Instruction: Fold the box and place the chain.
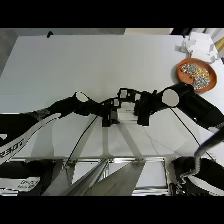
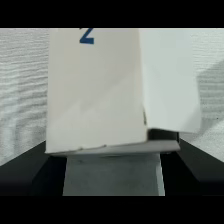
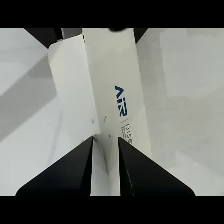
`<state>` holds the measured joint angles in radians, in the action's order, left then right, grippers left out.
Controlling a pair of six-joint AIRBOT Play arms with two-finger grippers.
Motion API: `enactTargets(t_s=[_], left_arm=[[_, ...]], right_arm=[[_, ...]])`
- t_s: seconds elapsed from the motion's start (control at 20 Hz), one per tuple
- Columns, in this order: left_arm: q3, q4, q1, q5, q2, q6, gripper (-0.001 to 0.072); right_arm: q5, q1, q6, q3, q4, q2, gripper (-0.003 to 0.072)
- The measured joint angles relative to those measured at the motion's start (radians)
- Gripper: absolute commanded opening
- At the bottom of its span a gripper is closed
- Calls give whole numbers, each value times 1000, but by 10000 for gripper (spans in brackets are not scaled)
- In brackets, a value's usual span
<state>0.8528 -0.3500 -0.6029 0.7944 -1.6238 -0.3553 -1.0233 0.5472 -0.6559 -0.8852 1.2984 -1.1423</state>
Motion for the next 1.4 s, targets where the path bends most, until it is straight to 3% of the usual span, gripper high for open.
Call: enactTargets(t_s=[0.95, 1.05, 1.15, 1.25, 1.4], left_arm=[[1, -2, 1, 0, 0, -3, 133], [1, -2, 1, 0, 0, -3, 133], [1, -3, 1, 0, 0, -5, 133], [0, -6, 1, 10, 0, -5, 133], [0, -6, 0, 11, 0, -5, 133]], right_arm=[[90, 0, -25, 64, -23, 0, 103], [95, 0, -24, 73, -34, 0, 129], [97, 0, -24, 79, -39, 2, 213], [95, 0, -24, 82, -41, 8, 231], [100, 0, -24, 84, -43, 35, 324]])
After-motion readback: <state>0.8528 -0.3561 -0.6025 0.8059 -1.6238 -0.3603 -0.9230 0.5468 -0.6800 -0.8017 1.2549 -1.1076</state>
